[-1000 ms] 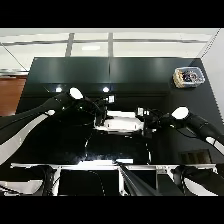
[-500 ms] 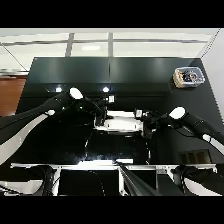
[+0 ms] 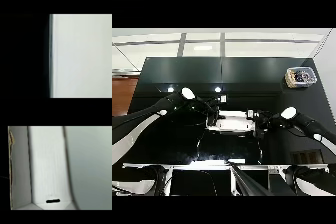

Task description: Fold the box and place the chain.

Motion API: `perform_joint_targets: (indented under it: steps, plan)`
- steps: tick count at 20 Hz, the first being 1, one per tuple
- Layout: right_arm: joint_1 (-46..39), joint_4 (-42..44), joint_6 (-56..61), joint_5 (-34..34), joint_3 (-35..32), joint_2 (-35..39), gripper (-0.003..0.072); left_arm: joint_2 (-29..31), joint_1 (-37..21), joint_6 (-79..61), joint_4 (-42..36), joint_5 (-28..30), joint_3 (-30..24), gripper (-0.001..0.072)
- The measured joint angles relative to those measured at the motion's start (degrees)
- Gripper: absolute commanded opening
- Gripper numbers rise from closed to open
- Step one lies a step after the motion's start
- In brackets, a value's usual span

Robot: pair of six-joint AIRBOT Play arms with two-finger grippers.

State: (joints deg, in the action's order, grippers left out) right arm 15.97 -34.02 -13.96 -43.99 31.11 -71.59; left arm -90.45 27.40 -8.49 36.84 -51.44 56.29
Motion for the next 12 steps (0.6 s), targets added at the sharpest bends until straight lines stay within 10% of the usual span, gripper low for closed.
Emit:
perform_joint_targets:
  steps: [12]
  plan:
    - [0.48,-0.15,0.07,0.72,0.07,-0.76,0.0458,0.02,0.00,-0.15,0.00,0.02,0.00,0.0102]
